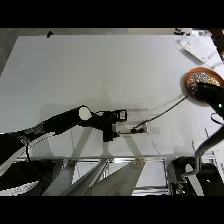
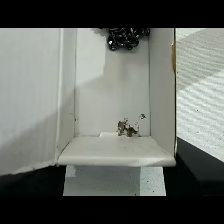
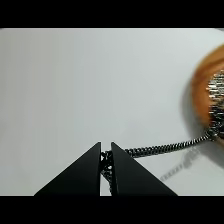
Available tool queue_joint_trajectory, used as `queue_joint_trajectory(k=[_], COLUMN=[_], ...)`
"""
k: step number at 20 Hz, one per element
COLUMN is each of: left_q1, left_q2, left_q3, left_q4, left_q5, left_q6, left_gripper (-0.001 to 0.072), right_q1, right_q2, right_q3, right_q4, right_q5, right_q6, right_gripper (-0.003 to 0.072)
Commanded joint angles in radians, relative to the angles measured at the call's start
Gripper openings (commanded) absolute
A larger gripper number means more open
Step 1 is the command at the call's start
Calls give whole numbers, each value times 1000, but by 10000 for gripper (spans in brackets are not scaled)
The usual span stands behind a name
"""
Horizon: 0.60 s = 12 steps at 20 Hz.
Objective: Fold the box and place the chain.
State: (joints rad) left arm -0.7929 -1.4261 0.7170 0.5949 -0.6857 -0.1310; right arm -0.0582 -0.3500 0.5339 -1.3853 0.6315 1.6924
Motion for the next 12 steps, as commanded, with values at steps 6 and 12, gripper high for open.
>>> queue_joint_trajectory(k=[6,12], left_q1=[0,0], left_q2=[0,0], left_q3=[0,0], left_q4=[0,0], left_q5=[0,0], left_q6=[0,0], left_gripper=[276,276], right_q1=[385,580], right_q2=[161,115], right_q3=[1,1], right_q4=[207,233], right_q5=[156,245], right_q6=[-34,-34], right_gripper=[16,16])
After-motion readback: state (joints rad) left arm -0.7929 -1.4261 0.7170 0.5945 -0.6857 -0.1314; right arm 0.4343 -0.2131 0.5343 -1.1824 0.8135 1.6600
